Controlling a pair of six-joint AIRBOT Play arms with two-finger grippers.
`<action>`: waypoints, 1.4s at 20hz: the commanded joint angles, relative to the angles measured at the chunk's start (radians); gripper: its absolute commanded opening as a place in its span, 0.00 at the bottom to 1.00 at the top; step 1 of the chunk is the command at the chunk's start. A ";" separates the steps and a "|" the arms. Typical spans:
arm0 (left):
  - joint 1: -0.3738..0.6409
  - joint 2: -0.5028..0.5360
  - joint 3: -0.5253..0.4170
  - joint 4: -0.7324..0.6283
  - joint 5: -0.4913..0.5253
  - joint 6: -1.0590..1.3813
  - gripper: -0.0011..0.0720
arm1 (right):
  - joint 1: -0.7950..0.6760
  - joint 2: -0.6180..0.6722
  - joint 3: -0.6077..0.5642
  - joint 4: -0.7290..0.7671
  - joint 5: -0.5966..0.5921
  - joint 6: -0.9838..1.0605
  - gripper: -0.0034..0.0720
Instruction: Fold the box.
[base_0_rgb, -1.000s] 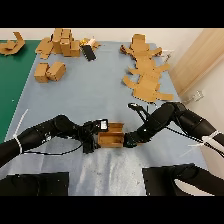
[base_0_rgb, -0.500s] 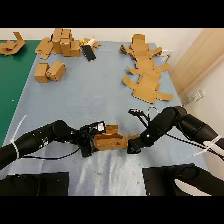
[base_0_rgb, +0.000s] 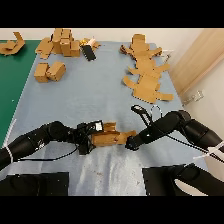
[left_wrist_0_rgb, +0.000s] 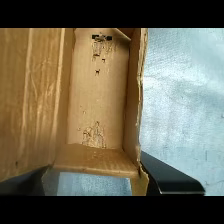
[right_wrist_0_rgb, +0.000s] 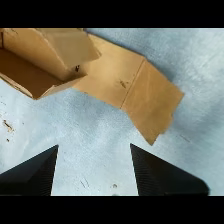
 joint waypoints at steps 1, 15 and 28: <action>0.000 0.006 0.005 0.012 -0.021 -0.005 0.72 | 0.000 0.003 -0.002 0.003 0.023 0.004 0.98; -0.002 -0.016 0.005 0.029 -0.100 -0.008 0.72 | 0.000 0.003 -0.001 0.072 0.084 0.003 0.98; -0.002 -0.016 0.004 0.030 -0.116 0.005 0.72 | 0.167 -0.002 -0.001 0.260 0.424 -0.089 0.05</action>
